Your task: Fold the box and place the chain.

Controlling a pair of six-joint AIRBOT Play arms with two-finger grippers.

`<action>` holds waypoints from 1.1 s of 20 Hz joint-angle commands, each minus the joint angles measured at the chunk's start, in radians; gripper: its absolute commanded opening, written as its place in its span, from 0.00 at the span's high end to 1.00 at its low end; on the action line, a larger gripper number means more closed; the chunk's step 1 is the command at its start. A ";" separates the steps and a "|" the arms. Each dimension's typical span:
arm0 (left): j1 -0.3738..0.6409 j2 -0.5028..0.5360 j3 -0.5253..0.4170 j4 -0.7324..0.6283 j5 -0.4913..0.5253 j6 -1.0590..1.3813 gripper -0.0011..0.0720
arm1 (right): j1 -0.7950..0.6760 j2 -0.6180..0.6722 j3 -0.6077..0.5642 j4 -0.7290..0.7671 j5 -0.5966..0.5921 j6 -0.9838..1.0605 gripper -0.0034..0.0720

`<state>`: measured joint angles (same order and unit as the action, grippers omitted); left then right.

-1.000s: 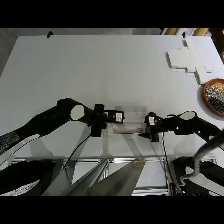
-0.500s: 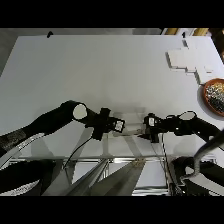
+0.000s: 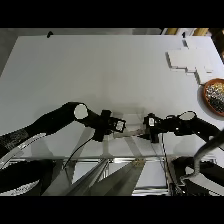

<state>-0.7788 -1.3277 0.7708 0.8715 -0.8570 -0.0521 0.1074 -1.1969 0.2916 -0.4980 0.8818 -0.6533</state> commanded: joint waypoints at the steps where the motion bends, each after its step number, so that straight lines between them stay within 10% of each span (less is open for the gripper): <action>1: 0.000 0.001 0.002 -0.068 0.042 0.000 0.78 | -0.001 0.000 0.001 0.002 -0.003 0.001 0.34; 11: 0.100 0.240 0.002 0.326 -0.091 -0.433 0.78 | -0.001 0.000 0.001 0.002 -0.003 0.001 0.34; 22: -0.096 0.160 0.003 0.108 0.023 -0.447 0.81 | -0.001 0.000 0.001 0.002 -0.003 0.001 0.34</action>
<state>-0.8402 -1.1168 0.7727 1.0389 -0.8768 -0.4938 0.1066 -1.1969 0.2916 -0.4965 0.8776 -0.6525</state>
